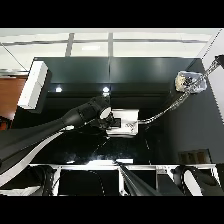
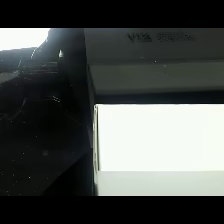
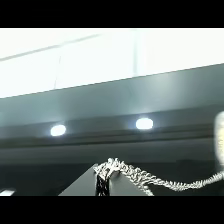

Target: Fold the box and place the chain.

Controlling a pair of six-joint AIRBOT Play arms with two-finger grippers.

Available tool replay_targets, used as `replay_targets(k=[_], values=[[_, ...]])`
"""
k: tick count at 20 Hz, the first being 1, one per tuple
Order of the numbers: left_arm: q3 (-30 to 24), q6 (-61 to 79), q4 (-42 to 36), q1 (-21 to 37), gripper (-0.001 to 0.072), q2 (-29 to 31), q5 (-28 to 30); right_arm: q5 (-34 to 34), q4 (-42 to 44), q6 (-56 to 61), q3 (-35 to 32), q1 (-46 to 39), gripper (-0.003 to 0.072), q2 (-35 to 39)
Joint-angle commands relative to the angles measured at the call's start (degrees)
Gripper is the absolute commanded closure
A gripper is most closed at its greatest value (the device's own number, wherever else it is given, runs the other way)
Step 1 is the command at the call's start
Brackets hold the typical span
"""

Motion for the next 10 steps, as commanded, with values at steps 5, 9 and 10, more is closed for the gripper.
replay_targets(k=[5, 9, 10], values=[[0.04, 0.00, 0.00, 0.00, 0.0680, 0.00, -0.02, 14.88, 9.18, -2.32, -1.88, 0.13, 0.0664, 2.91], [0.04, 0.00, 0.00, 0.00, 0.0679, 0.00, -0.04, 16.24, 11.41, -4.48, -11.30, 4.90, 0.0664, 2.69], [0.04, 0.00, 0.00, 0.00, 0.0679, 0.00, -0.04, 15.69, 12.55, -4.48, -14.12, 6.86, 0.0664, 2.45]])
